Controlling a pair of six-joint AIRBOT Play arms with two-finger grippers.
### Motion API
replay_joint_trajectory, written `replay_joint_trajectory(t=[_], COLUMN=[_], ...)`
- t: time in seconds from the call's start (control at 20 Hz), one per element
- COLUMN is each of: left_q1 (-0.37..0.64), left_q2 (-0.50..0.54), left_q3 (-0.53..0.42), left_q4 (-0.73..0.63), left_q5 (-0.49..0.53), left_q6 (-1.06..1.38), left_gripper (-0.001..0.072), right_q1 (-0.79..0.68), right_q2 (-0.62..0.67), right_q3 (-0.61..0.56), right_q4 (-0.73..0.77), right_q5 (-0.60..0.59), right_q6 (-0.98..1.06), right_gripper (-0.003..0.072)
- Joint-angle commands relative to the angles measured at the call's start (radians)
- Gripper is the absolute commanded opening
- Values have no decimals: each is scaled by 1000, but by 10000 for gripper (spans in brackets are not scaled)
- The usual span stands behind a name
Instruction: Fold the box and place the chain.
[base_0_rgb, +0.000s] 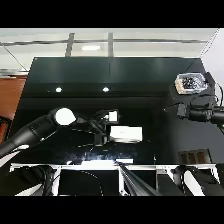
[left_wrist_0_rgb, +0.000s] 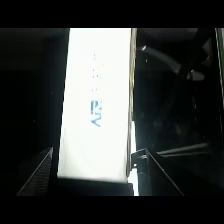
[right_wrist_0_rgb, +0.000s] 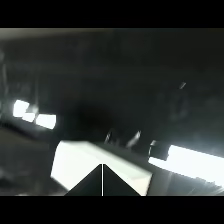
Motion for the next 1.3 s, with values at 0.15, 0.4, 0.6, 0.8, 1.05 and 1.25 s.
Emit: replay_joint_trajectory(t=[0.15, 0.4, 0.6, 0.8, 1.05, 1.25], left_q1=[-89, -93, -93, -93, -95, -95], left_q2=[-225, -268, -272, -277, -287, -287], left_q3=[191, 219, 219, 219, 219, 219], left_q4=[-12, -13, -13, -13, -13, -13], left_q5=[23, -28, -31, -33, -43, -43], left_q6=[-114, -114, -135, -136, -135, -135], left_gripper=[699, 693, 693, 693, 693, 693], right_q1=[-8, -55, -59, -59, -59, -59], right_q2=[1, 1, 1, 1, 1, 1], right_q3=[1, 1, 1, 1, 1, 1], right_q4=[-28, -56, -58, -58, -58, -58], right_q5=[-77, -80, -80, -80, -80, -80], right_q6=[-1, -1, -1, -1, -1, -1], right_gripper=[7, 7, 7, 7, 7, 7])
